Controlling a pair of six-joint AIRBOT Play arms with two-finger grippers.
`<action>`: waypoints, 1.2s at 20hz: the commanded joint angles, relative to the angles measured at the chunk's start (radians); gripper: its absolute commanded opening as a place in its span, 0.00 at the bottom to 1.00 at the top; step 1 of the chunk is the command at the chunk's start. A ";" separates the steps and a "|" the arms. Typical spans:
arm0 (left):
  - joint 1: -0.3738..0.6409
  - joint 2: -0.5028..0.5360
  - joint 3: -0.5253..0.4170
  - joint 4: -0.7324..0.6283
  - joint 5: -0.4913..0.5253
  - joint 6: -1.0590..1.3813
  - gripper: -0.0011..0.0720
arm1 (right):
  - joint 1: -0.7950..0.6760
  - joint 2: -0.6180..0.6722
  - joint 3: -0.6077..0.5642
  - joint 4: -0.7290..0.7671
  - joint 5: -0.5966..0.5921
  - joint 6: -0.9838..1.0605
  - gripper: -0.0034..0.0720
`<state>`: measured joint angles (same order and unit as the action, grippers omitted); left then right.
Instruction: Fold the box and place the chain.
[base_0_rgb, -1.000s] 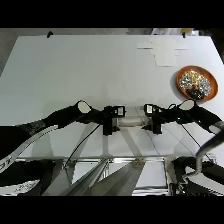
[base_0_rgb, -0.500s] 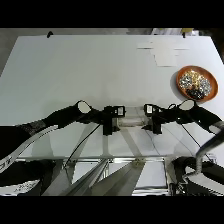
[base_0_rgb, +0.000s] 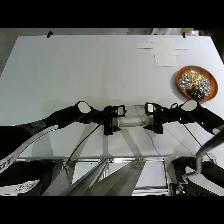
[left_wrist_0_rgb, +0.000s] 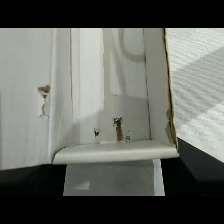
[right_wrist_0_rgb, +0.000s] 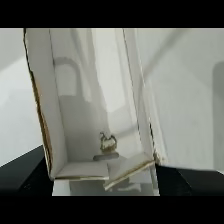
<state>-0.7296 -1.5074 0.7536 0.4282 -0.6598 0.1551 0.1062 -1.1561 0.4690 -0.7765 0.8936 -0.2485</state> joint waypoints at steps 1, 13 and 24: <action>0.000 0.001 0.000 0.002 -0.003 0.002 0.38 | 0.000 0.074 0.001 -0.138 0.008 0.130 0.87; 0.000 0.001 0.000 0.002 -0.003 0.002 0.38 | 0.000 0.391 0.000 0.010 0.010 0.241 0.71; 0.000 0.001 0.000 0.002 -0.003 0.002 0.38 | 0.001 0.079 0.000 0.329 -0.192 0.173 0.07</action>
<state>-0.7296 -1.5070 0.7536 0.4305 -0.6628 0.1570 0.1059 -0.9623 0.4686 -0.5228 0.7521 -0.0738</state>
